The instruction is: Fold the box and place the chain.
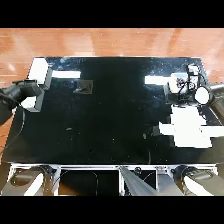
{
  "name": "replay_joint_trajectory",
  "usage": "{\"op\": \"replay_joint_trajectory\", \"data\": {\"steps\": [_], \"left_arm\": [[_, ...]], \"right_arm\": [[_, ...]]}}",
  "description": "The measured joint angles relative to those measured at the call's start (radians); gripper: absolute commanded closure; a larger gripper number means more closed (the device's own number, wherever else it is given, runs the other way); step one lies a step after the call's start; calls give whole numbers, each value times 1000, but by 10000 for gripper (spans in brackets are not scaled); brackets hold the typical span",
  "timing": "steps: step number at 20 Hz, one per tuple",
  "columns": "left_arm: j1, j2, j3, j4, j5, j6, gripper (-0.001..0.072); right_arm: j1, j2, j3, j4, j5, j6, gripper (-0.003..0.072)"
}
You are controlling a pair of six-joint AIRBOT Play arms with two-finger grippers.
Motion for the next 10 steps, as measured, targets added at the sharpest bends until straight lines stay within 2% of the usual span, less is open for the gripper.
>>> {"op": "replay_joint_trajectory", "data": {"steps": [5,6,7,8,9,10], "left_arm": [[-7,-185,156,-20,127,1,683],[-8,-208,172,-21,150,1,675],[-8,-226,185,-26,158,0,479],[-9,-240,195,-33,158,0,167],[-11,-256,201,-41,167,0,88],[-15,-270,206,-50,180,-4,90]], "right_arm": [[0,0,0,19,10,0,653],[0,0,0,22,14,0,389],[0,0,0,23,16,-3,-34],[0,0,0,22,18,-11,-34],[-1,0,0,20,16,-27,-34],[-1,-1,0,19,11,-46,-34]]}}
